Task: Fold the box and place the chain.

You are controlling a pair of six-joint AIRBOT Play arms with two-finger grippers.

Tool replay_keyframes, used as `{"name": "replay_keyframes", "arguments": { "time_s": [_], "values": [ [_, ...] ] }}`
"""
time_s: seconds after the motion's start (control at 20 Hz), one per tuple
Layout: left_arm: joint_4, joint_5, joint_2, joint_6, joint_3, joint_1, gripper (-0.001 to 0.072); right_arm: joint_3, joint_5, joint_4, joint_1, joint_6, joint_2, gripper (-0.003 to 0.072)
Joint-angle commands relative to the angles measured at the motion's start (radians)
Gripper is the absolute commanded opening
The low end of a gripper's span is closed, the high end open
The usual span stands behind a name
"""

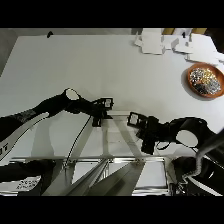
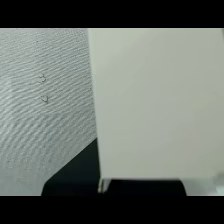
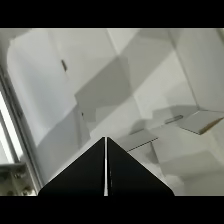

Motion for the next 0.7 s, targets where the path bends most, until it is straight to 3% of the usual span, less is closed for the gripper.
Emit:
{"name": "replay_keyframes", "arguments": {
  "time_s": [0.0, 0.05, 0.1, 0.25, 0.65],
  "values": [
    [0.000, -0.003, 0.001, 0.000, 0.001, 0.000, 0.0013, -0.053, -0.059, -0.147, 0.095, -0.035, -0.005, 0.0242],
    [-0.001, -0.003, 0.001, 0.000, 0.001, 0.000, 0.0013, -0.066, -0.099, -0.183, 0.122, -0.035, -0.005, 0.0493],
    [0.000, -0.003, 0.001, 0.000, 0.001, 0.000, 0.0013, -0.084, -0.158, -0.209, 0.144, -0.035, -0.005, 0.0649],
    [0.000, -0.003, 0.001, 0.000, 0.001, 0.000, 0.0013, -0.151, -0.315, -0.277, 0.206, -0.028, -0.006, 0.0673],
    [0.000, -0.003, 0.000, 0.000, 0.001, 0.000, 0.0013, -0.217, -0.393, -0.288, 0.235, -0.023, -0.043, 0.0673]
  ]
}}
